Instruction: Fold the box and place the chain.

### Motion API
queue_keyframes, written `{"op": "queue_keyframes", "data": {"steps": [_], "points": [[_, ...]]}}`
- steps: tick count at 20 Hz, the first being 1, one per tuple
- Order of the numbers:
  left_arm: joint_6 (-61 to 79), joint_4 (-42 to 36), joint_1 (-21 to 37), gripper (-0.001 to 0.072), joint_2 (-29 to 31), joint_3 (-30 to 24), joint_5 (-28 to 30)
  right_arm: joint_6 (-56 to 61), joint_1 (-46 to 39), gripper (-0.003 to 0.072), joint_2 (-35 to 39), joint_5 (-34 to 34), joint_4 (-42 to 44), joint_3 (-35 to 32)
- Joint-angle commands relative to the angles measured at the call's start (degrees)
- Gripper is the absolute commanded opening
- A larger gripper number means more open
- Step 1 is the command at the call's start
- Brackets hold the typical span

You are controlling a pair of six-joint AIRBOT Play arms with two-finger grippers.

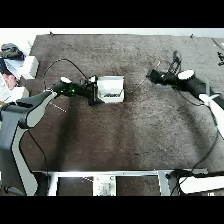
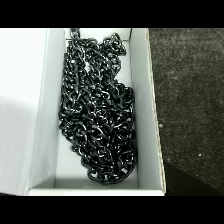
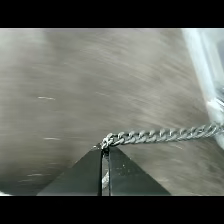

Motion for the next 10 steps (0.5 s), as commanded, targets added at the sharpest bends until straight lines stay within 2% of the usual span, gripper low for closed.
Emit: {"op": "queue_keyframes", "data": {"steps": [1,5,10], "points": [[0.0,0.0,0.0,0.0418,0.0,0.0,0.0,-5.1,3.1,0.0012,11.6,3.2,0.0,0.2],[0.0,0.0,0.0,0.0418,0.0,0.0,0.0,-5.5,9.7,0.0011,20.3,2.2,0.0,0.2],[0.0,0.0,0.0,0.0418,0.0,0.0,0.0,-5.5,20.0,0.0011,20.9,-4.8,-0.2,0.2]]}}
